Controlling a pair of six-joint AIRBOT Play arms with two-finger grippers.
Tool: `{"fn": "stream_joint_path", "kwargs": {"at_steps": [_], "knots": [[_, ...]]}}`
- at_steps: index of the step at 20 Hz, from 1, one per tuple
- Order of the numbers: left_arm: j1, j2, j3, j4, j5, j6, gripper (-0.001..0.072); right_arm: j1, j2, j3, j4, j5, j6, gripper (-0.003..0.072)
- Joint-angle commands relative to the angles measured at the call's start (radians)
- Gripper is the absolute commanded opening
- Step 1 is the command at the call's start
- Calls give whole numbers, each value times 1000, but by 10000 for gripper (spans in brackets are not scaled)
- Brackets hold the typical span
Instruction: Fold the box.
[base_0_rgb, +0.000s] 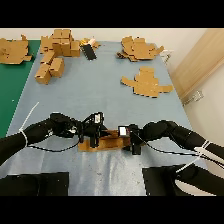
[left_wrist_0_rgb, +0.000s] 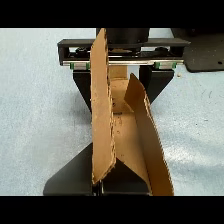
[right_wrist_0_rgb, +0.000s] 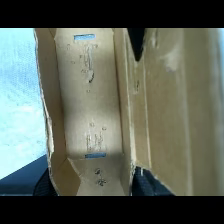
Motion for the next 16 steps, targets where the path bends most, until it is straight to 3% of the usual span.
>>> {"fn": "stream_joint_path", "kwargs": {"at_steps": [1,11,12,13,16], "knots": [[0,0,0,0,2,0,11,0,0,0,1,-8,0,559],[0,0,0,0,56,0,17,0,0,0,0,-16,0,559],[2,0,0,-5,61,-1,227,0,0,0,0,-16,0,559],[2,0,0,-30,78,-38,327,0,0,0,0,-16,0,559],[2,4,6,-51,98,-95,326,0,0,0,0,-16,0,559]]}}
